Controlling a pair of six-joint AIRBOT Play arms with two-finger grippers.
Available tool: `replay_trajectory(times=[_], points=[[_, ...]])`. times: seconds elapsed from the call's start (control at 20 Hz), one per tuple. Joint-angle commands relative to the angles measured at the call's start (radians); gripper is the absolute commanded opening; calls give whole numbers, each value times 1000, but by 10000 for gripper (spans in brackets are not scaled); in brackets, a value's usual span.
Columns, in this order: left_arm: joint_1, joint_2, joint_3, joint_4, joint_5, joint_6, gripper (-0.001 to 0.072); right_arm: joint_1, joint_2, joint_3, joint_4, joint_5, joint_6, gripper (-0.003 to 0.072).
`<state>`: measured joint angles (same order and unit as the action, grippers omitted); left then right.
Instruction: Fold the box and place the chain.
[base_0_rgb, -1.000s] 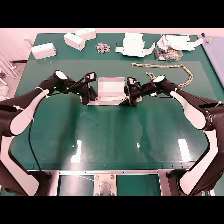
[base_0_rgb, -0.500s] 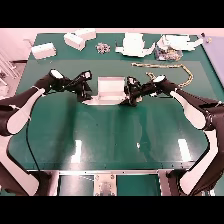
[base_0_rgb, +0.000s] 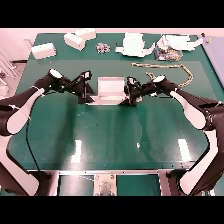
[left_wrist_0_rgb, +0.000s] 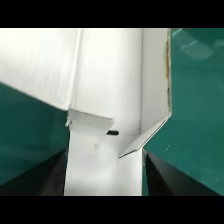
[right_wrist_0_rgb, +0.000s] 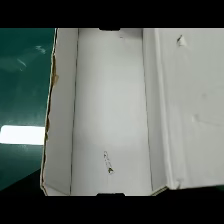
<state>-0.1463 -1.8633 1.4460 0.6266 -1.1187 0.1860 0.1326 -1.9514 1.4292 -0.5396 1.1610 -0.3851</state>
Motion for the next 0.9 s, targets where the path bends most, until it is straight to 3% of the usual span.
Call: replay_trajectory(times=[0.0, 0.05, 0.35, 0.55, 0.6, 0.65, 0.8, 0.85], points=[[-1, 0, 1, -40, -43, 25, 519, 1, 0, 0, 0, 0, 0, 587], [-1, 0, 1, -40, -44, 25, 465, 1, 0, 0, 0, 0, 0, 588], [-19, -2, -2, -66, -35, 33, 465, 1, 0, 0, 0, 0, 0, 587], [-46, -3, -2, -38, 36, 32, 465, 1, 0, 0, 0, 0, 0, 587], [-46, -3, -2, -35, 44, 32, 406, 1, 0, 0, 0, 0, 0, 588], [-46, -3, -2, -35, 45, 32, 287, 1, 0, 0, 0, 0, 0, 587], [-46, -3, -2, -36, 47, 34, 168, 1, 0, 0, 0, 0, 0, 588], [-46, -3, -2, -30, 48, 35, 172, 1, 0, 0, 0, 0, 0, 587]])
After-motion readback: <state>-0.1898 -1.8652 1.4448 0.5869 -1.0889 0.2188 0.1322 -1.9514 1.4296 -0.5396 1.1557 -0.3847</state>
